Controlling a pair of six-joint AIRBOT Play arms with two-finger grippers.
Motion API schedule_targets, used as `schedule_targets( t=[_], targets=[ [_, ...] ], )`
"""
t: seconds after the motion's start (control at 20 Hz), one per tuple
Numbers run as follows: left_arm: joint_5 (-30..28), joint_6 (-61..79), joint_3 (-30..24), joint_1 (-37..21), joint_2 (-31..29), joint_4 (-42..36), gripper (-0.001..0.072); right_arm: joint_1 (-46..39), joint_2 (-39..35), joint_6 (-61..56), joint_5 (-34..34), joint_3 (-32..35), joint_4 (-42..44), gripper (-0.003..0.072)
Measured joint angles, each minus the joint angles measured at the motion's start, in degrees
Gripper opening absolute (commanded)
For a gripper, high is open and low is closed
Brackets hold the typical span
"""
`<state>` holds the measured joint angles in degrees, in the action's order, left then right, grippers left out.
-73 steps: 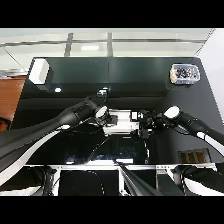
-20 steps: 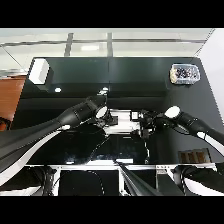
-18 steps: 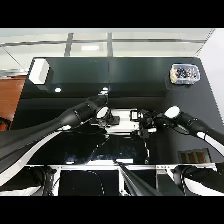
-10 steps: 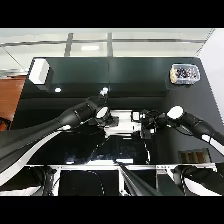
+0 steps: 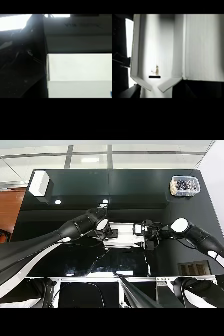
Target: Fold the box and place the chain.
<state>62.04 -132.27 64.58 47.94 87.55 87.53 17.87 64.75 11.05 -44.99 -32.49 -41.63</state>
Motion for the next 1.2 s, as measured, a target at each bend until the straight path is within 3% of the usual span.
schedule_targets(
  t=[0.35,0.45,0.5,0.6,0.85,1.2],
  targets=[
    [0.04,-0.37,0.00,-0.33,0.00,0.92,0.0026,0.20,-0.15,-0.13,1.20,0.00,-0.20,0.0613],
    [0.04,-0.44,0.00,-0.33,0.00,0.94,0.0026,0.31,-0.15,-0.13,0.61,0.00,0.24,0.0414],
    [0.04,-0.52,0.00,-0.33,0.00,0.94,0.0026,0.33,-0.15,-0.13,0.48,0.00,0.42,0.0403],
    [0.04,-0.52,0.00,-0.35,0.00,0.94,0.0026,0.39,-0.15,-0.11,0.02,0.00,0.76,0.0186],
    [0.02,-0.50,0.00,-0.35,0.00,0.94,0.0027,0.44,-0.11,-0.17,-2.32,0.00,2.99,0.0188],
    [0.00,-0.35,0.00,-0.37,0.00,0.98,0.0027,0.44,3.26,-0.37,-2.99,0.00,13.77,0.0187]
  ],
)
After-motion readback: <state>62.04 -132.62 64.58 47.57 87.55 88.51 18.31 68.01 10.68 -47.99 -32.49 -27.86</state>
